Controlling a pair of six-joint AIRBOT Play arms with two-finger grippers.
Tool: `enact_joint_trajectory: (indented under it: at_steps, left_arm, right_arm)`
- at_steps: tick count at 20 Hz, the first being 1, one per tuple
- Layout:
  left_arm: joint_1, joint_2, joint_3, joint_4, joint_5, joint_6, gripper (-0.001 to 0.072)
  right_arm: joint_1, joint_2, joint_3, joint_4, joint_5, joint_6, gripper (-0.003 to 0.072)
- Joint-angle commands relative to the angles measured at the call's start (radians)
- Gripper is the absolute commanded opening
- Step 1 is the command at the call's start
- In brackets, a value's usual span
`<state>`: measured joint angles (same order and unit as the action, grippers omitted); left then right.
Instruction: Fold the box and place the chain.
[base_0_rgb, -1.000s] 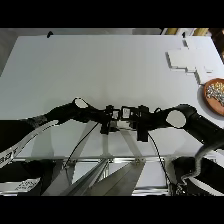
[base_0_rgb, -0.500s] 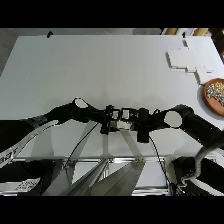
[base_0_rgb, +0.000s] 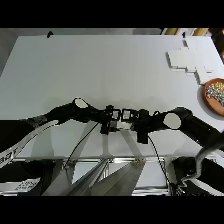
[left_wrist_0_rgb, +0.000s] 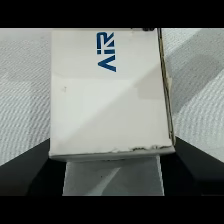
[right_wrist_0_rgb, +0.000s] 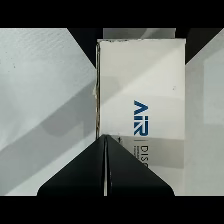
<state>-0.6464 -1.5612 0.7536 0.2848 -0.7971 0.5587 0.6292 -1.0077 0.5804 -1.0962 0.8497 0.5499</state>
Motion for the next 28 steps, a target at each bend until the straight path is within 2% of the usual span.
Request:
enact_joint_trajectory:
  at_steps: [1,6,9,10,12,14,17,28]
  left_arm:
    - [0.001,0.0,0.0,0.0,0.0,0.002,0.003]
    - [0.0,0.0,0.0,0.0,0.0,0.002,0.003]
    - [0.001,0.0,0.0,0.0,0.0,0.002,0.003]
    - [0.001,0.0,0.0,0.0,0.0,0.002,0.003]
    - [0.001,0.0,0.0,0.0,0.0,0.002,0.003]
    - [0.0,0.0,0.0,0.0,0.0,0.002,0.003]
    - [0.001,0.0,0.0,0.0,0.0,0.002,0.003]
    - [0.0,0.0,0.0,0.0,-0.003,-0.001,0.003]
  right_arm:
    - [0.0,0.006,-0.002,-0.002,-0.005,0.035,0.0019]
    - [-0.073,0.165,-0.002,-0.018,0.026,0.169,0.0019]
    - [-0.214,0.272,-0.002,-0.254,0.15,0.341,0.002]
    - [-0.281,0.282,-0.002,-0.338,0.216,0.403,0.002]
    - [-0.428,0.273,-0.002,-0.409,0.318,0.463,0.002]
    - [-0.575,0.272,-0.003,-0.395,0.335,0.52,0.0019]
    - [-0.699,0.272,-0.003,-0.384,0.337,0.553,0.002]
    - [-0.737,0.272,-0.003,-0.385,0.342,0.552,0.002]
